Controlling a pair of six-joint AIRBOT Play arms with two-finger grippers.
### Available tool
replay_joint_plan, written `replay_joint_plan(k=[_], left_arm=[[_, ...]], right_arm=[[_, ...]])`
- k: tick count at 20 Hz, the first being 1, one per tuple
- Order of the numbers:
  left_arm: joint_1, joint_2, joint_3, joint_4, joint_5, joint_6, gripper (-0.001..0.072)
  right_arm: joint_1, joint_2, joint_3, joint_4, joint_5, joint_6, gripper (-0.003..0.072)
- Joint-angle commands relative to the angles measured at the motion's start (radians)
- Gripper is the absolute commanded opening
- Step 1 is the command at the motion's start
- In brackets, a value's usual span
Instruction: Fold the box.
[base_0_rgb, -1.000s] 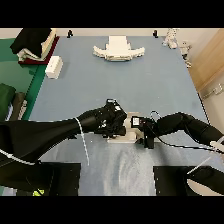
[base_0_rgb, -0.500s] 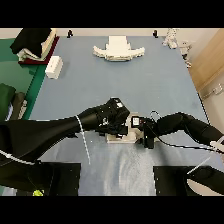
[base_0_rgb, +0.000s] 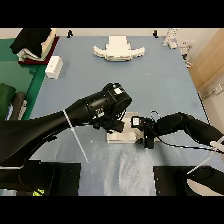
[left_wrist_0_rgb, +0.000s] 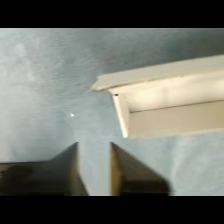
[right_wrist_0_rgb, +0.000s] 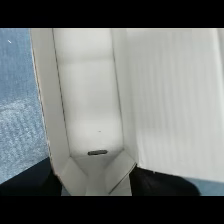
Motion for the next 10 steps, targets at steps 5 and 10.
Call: replay_joint_plan(k=[5,10], left_arm=[[-0.001,0.024,0.012,0.018,-0.017,0.302,0.0012],[0.004,0.159,-0.132,-0.002,0.189,0.519,0.0010]], right_arm=[[0.000,0.000,0.000,0.000,0.000,0.000,0.0511],[0.000,0.000,0.000,0.000,0.000,0.000,0.0512]])
